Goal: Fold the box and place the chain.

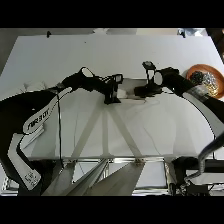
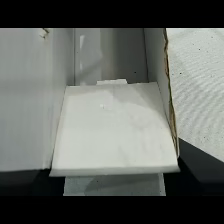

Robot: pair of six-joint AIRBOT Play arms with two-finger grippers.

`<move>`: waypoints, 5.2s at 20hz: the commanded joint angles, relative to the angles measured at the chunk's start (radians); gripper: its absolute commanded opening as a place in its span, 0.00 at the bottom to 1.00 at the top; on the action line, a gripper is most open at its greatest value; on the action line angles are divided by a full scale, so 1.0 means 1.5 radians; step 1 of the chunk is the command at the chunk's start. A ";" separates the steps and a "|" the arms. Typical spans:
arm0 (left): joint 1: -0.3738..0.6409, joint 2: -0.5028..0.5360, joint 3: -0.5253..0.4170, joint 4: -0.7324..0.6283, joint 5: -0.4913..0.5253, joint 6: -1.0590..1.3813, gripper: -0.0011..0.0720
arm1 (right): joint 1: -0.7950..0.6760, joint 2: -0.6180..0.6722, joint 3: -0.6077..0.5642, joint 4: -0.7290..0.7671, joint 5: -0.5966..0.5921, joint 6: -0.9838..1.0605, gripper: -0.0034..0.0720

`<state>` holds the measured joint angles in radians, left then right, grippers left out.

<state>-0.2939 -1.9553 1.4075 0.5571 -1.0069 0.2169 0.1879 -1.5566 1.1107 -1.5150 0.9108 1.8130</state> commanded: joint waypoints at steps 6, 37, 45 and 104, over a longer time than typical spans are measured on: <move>0.000 0.000 0.001 0.000 0.000 0.000 0.45 | 0.007 -0.003 0.012 -0.021 0.005 0.033 0.07; 0.001 0.000 0.001 0.000 0.001 0.001 0.45 | -0.596 0.028 0.034 -0.133 -0.109 -0.255 0.64; 0.001 0.000 0.001 0.000 0.000 0.000 0.45 | -0.596 -0.094 0.107 -0.098 -0.099 -0.255 0.61; 0.001 0.000 0.001 0.000 0.001 0.000 0.45 | 0.125 0.007 0.107 0.024 0.016 -0.254 0.07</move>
<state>-0.2939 -1.9553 1.4075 0.5568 -1.0065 0.2173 0.3714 -1.5063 1.2713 -1.4876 0.9569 1.4303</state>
